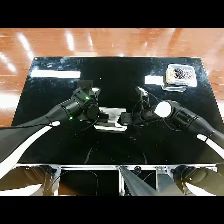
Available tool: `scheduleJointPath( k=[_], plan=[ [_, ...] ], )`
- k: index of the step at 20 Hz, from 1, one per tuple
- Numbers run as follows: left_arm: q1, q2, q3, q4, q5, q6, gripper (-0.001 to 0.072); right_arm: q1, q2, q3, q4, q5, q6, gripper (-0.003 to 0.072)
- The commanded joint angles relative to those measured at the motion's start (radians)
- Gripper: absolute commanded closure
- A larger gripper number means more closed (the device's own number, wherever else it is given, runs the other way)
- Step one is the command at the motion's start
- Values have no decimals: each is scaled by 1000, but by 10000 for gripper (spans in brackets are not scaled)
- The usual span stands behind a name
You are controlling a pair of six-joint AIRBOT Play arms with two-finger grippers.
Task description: Fold the box and place the chain.
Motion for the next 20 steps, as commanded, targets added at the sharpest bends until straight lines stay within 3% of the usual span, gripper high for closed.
scheduleJointPath(
  k=[1, 9, 17, 18, 20],
  plan=[
    [-1, 0, -1, 0, -1, 0, 686, 37, -5, 37, -163, 7, 136, 87],
    [-1, 0, -1, 0, 0, 0, 686, 190, -78, 139, -452, 11, 418, 87],
    [-1, 0, -1, 1, 0, 0, 686, 241, -185, 228, -566, 84, 525, 89],
    [-1, 0, -1, 0, 0, 0, 686, 241, -187, 228, -574, 99, 525, 139],
    [-1, 0, -1, 1, -1, 0, 686, 241, -187, 228, -576, 109, 525, 166]
  ],
)
